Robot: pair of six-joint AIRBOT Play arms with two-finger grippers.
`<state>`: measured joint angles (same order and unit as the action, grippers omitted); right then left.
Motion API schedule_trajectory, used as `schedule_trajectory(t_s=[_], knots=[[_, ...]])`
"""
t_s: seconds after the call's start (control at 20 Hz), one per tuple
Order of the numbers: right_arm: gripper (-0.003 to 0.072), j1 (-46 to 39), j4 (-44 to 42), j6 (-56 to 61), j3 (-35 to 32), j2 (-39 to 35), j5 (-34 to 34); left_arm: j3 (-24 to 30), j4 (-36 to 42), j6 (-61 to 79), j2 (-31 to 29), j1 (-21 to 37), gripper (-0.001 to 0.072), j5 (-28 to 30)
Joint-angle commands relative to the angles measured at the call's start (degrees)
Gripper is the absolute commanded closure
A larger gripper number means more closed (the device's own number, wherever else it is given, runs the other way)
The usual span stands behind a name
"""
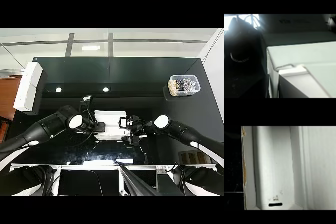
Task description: Fold the box and place the chain.
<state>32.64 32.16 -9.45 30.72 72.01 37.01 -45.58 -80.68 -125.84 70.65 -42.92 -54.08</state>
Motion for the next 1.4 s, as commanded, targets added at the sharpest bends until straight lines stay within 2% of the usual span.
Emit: schedule_trajectory(t_s=[0.0,0.6,1.0,1.05,1.1,1.35], knots=[[0.0209,0.0,0.0,0.0,0.0,0.0,0.0,-0.8,-0.5,-0.9,1.5,0.0,0.0561,-0.4],[0.021,0.0,0.0,0.0,0.0,0.0,0.0,-2.4,-2.2,-4.7,5.8,0.0,0.0562,0.1],[0.021,0.0,0.0,0.0,0.0,0.0,0.0,-5.1,-3.1,-4.7,9.5,-2.1,0.0566,-2.4],[0.021,0.0,0.0,0.0,0.0,0.0,0.0,-5.3,-3.1,-4.6,9.5,-2.1,0.0656,-2.7],[0.0209,0.0,0.0,0.0,0.0,0.0,0.0,-5.6,-3.3,-4.2,9.5,-2.1,0.068,-3.2],[0.021,0.0,0.0,0.0,0.0,0.0,0.0,-6.6,-4.3,-4.2,9.5,-2.1,0.0678,-5.0]])
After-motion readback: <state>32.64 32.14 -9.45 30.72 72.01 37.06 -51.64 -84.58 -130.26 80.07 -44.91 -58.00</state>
